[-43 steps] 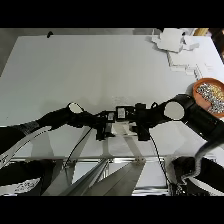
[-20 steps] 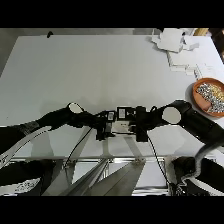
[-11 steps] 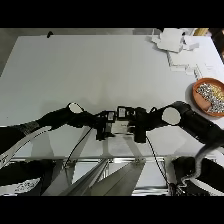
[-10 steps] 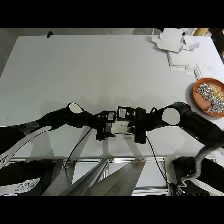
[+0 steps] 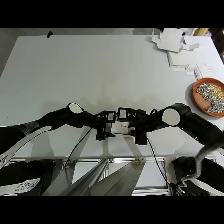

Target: Fold the box and place the chain.

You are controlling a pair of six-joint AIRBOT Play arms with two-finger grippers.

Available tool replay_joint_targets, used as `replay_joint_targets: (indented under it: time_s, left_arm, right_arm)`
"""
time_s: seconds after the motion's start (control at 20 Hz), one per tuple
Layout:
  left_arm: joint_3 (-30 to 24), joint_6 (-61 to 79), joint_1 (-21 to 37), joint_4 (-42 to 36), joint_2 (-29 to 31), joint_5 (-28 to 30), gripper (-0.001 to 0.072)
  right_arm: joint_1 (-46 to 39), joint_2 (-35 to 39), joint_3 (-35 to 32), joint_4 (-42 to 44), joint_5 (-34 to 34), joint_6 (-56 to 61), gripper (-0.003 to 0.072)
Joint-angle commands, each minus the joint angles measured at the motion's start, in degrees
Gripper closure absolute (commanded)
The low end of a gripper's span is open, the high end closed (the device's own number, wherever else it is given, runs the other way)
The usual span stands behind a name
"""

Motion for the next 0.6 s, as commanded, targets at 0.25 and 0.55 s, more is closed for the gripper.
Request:
replay_joint_targets:
  time_s: [0.25, 0.55]
  left_arm:
    - [0.1, 0.0, 0.0, 0.0, 0.0, 0.0, 0.0498]
    - [0.1, 0.0, 0.0, 0.0, 0.0, 0.0, 0.0498]
  right_arm:
    - [0.1, 4.6, 0.0, 1.2, 0.4, 0.0, 0.0383]
    - [0.1, 5.9, 0.0, 1.2, 1.2, 0.0, 0.0391]
